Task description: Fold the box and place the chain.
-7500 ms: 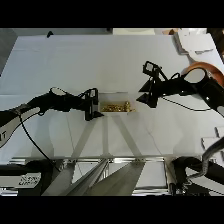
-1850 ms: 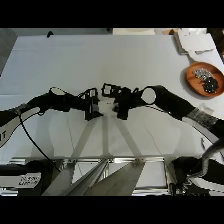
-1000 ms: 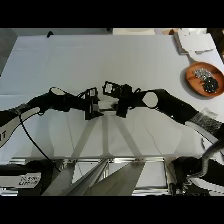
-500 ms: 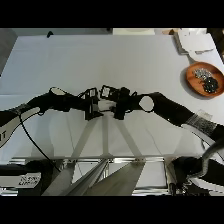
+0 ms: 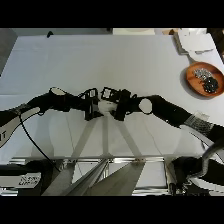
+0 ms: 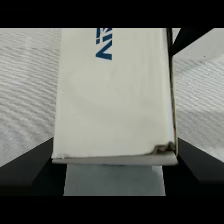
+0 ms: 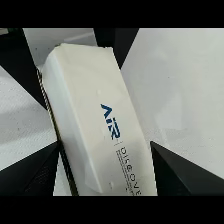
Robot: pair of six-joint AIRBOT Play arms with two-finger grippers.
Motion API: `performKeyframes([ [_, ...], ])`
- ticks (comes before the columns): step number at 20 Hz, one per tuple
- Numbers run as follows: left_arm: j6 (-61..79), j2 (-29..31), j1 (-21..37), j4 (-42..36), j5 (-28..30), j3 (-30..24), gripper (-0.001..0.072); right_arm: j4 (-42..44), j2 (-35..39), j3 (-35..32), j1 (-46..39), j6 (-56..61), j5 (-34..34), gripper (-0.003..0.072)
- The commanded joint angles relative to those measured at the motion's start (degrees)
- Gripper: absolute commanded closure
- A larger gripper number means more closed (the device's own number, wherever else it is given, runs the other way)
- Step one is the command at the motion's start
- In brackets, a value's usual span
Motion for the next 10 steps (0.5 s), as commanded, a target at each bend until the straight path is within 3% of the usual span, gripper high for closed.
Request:
performKeyframes([
  [1,-0.2,0.0,0.0,-0.1,0.1,0.0,0.0391,0.0,0.5,0.0,0.7,0.0,0.4,0.0061],
  [7,-0.2,0.0,0.0,-0.1,0.1,0.0,0.0391,-2.6,4.3,0.0,0.8,0.0,0.2,0.0063],
  [9,-0.2,0.0,0.0,-0.1,0.1,0.0,0.0391,-3.2,5.0,0.0,0.8,0.0,0.3,0.0157],
  [10,-0.2,0.0,0.0,-0.1,0.1,0.0,0.0391,-3.1,5.4,0.0,0.8,0.0,0.6,0.0153],
])
